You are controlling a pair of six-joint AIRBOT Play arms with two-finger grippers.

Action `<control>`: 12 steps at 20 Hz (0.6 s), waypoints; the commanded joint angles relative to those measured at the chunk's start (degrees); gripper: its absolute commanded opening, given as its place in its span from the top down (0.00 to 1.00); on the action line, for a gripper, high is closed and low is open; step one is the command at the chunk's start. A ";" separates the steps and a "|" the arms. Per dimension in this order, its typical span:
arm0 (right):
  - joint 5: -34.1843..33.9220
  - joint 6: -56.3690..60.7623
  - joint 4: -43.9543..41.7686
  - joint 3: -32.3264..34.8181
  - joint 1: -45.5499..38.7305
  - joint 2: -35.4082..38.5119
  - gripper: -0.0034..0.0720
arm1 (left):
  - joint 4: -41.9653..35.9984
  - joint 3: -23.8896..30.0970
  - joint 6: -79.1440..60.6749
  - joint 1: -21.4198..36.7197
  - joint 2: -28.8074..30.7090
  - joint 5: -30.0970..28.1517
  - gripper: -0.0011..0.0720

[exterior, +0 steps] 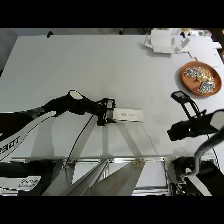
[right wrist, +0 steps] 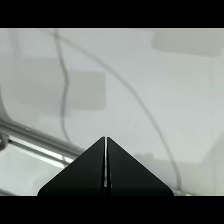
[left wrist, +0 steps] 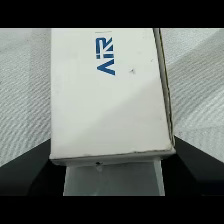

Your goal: Fold the box and place the chain.

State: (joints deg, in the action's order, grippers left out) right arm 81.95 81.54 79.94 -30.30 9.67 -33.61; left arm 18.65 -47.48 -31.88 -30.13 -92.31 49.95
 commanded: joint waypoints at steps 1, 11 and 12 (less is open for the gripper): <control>2.49 2.47 1.38 5.25 -2.54 8.17 0.93 | 0.00 -0.02 0.00 0.02 0.00 0.17 0.64; 2.45 2.38 1.22 5.20 -2.54 12.04 0.93 | 0.02 -0.02 0.00 0.02 0.00 0.20 0.64; 2.45 2.38 1.22 5.20 -2.54 12.04 0.93 | 0.02 -0.02 0.00 0.02 0.00 0.20 0.64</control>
State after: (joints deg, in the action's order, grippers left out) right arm 84.31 83.81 81.12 -25.21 7.18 -21.91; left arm 18.70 -47.48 -31.88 -30.13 -92.33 50.15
